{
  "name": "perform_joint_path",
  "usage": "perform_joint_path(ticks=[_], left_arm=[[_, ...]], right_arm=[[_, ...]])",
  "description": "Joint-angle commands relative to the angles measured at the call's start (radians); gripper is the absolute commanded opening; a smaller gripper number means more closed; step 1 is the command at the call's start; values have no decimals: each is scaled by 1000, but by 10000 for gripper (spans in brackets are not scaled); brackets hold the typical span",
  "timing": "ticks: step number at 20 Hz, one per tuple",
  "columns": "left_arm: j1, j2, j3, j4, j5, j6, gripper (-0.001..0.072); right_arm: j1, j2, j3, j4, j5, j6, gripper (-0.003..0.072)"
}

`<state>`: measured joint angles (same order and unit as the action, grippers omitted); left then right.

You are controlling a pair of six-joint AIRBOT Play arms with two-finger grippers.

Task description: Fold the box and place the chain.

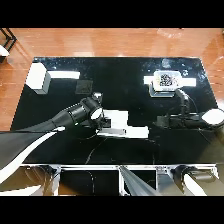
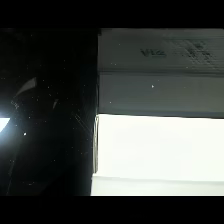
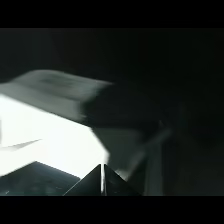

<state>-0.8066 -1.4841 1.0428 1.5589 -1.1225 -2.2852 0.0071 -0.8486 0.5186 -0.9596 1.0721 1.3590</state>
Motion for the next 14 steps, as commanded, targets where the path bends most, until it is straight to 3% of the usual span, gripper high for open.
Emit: perform_joint_path(ticks=[1,5,9,12,13,14], left_arm=[[1,0,0,0,2,0,21],[1,0,0,0,5,0,21],[1,0,0,0,4,0,21],[1,0,0,0,3,0,21],[1,0,0,0,3,0,21],[1,0,0,0,-1,0,21]], right_arm=[[-70,-8,-21,-143,66,265,21],[-29,-151,-87,-9,25,248,20],[55,-281,-87,257,-81,95,21],[119,-333,-84,351,-144,53,22],[137,-337,-80,357,-154,42,45],[149,-337,-74,363,-149,34,205]])
